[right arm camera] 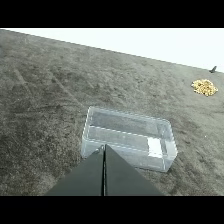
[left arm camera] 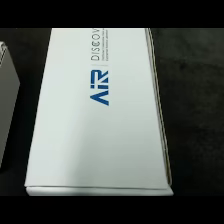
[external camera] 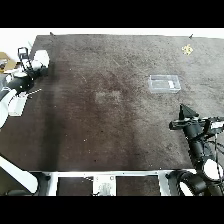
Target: Fold the box and place the chain.
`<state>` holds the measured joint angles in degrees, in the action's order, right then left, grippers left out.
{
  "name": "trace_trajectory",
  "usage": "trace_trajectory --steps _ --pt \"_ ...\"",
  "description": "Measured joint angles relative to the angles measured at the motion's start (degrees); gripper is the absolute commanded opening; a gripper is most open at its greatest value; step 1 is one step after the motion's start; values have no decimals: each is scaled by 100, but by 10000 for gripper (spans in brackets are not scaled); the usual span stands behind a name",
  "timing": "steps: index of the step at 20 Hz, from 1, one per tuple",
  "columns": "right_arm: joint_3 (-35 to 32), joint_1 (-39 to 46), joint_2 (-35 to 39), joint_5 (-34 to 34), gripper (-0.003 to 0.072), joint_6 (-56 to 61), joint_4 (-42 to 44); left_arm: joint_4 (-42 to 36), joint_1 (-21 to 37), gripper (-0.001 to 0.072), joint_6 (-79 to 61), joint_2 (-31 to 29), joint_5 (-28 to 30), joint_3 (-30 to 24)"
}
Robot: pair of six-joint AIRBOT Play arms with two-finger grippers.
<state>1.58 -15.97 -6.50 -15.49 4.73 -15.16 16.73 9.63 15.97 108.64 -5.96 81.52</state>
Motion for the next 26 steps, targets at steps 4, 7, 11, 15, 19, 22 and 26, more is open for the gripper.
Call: trace_trajectory --steps 4,7,11,15,19,22,26 --pt "-2 0 0 0 1 0 0 61 39 12 7 223 -7 -4" --pt "-2 0 2 0 1 0 2 111 109 12 7 317 -9 -2" --pt "-2 0 2 4 0 0 2 162 205 12 7 376 -70 2" --pt "-2 0 2 15 1 2 2 208 240 717 -48 391 -229 0" --pt "-2 0 9 20 1 0 4 203 245 719 -107 321 -24 0" --pt "-2 0 11 22 1 2 4 227 245 719 -138 72 184 -2" --pt "-2 0 11 15 1 0 2 293 249 719 -142 -590 157 -2"
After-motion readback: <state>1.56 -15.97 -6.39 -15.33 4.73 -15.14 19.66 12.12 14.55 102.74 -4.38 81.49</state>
